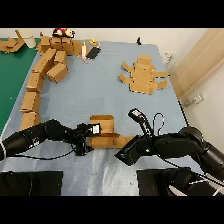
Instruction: Fold the box.
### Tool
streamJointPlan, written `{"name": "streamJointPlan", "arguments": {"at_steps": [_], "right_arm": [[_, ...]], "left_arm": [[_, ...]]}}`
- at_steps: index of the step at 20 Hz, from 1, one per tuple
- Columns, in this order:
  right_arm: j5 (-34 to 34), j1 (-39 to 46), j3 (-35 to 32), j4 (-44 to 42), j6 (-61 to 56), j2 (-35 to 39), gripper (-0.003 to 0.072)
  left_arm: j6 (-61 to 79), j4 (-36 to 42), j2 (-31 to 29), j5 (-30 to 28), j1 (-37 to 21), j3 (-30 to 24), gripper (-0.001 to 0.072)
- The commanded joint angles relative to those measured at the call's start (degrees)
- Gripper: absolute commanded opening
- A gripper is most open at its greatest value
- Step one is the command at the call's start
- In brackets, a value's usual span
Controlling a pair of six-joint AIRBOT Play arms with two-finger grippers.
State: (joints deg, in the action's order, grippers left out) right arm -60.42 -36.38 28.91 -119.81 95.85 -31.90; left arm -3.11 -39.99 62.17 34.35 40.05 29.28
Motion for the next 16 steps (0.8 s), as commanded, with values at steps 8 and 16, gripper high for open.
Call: {"name": "streamJointPlan", "arguments": {"at_steps": [8, 16], "right_arm": [[0.2, 0.0, 0.0, -0.1, 0.0, 0.1, 0.071], [0.0, 0.0, 0.0, -1.1, 0.0, 0.1, 0.071]], "left_arm": [[4.8, 3.0, 3.8, 2.3, -0.1, 0.1, 0.0451], [2.3, 2.4, 4.3, 2.8, -0.1, 0.0, 0.0451]]}}
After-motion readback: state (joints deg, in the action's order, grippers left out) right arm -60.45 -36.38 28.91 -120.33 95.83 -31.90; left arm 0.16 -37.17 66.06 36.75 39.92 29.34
